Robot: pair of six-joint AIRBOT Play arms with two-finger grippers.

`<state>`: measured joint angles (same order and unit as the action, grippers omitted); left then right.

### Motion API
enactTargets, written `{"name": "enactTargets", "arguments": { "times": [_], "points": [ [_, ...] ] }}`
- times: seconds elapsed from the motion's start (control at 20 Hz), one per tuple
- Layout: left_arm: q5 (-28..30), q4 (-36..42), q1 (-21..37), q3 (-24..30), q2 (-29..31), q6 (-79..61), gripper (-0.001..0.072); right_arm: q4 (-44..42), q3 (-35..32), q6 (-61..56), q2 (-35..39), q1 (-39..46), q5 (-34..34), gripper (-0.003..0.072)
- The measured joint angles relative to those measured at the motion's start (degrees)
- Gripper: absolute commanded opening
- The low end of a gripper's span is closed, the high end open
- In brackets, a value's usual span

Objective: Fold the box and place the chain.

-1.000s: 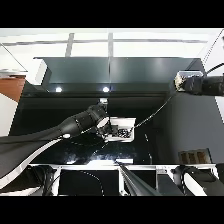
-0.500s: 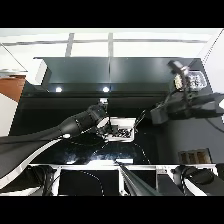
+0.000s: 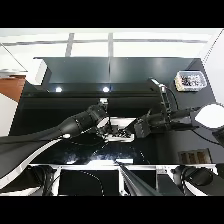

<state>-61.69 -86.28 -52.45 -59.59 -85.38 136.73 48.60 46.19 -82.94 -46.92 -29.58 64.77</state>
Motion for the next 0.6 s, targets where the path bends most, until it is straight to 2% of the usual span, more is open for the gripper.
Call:
{"name": "enactTargets", "arguments": {
  "times": [0.15,0.35,0.45,0.6],
  "points": [
    [0.0,0.0,0.0,0.0,0.0,0.0,0.0032,1.5,-0.5,0.2,-0.1,2.1,0.5,0.0652],
    [0.0,0.0,0.0,0.0,0.0,0.0,0.0032,10.7,-1.4,4.8,-0.1,8.5,2.2,0.0653],
    [-0.2,0.0,0.0,0.0,0.0,0.0,0.0032,14.8,-3.9,10.6,-0.1,10.8,-0.6,0.0654],
    [-0.2,0.0,0.0,0.0,0.0,0.0,0.0032,16.2,-10.2,22.8,-0.2,11.6,-8.4,0.0654]
  ]
}}
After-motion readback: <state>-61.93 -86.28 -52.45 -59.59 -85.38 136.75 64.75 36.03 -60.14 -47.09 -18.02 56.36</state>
